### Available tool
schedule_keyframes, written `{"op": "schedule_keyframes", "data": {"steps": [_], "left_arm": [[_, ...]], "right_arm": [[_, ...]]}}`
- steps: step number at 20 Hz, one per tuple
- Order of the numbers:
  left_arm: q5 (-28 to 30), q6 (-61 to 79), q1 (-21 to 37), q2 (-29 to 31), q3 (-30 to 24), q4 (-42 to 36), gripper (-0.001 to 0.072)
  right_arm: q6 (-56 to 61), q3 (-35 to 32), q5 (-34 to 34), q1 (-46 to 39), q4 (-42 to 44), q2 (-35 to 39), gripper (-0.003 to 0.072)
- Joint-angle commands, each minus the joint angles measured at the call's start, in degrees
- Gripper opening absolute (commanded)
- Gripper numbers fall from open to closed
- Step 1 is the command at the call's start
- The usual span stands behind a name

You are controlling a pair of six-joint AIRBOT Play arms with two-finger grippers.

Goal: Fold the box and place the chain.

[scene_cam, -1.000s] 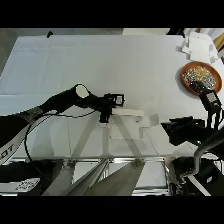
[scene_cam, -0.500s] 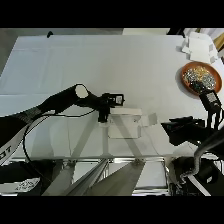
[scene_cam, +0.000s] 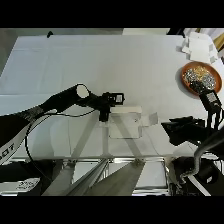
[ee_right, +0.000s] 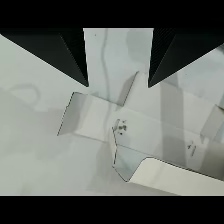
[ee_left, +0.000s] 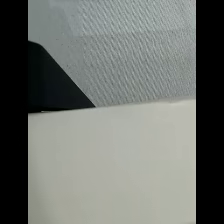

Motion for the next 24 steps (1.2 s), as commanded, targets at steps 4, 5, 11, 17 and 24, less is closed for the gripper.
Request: {"op": "schedule_keyframes", "data": {"steps": [4,5,11,17,24], "left_arm": [[-0.42,0.04,-0.04,-0.09,-0.04,0.26,0.0012],[-0.42,0.07,-0.04,-0.09,-0.04,0.26,0.0012],[-0.44,0.07,-0.07,-0.09,-0.04,0.26,0.0012],[-0.42,0.07,-0.04,-0.09,-0.04,0.26,0.0012],[-0.44,0.04,-0.04,-0.09,-0.04,0.28,0.0012]], "right_arm": [[-0.04,-0.02,0.02,0.04,-0.52,0.07,0.0413],[-0.07,-0.02,0.02,0.04,-0.85,0.07,0.0413],[-10.97,-0.90,-1.22,0.07,1.42,-0.48,0.0101],[-42.40,-8.70,-6.75,0.07,18.71,-10.75,0.0025],[-65.16,-8.76,-6.62,0.04,18.56,-23.52,0.0666]]}}
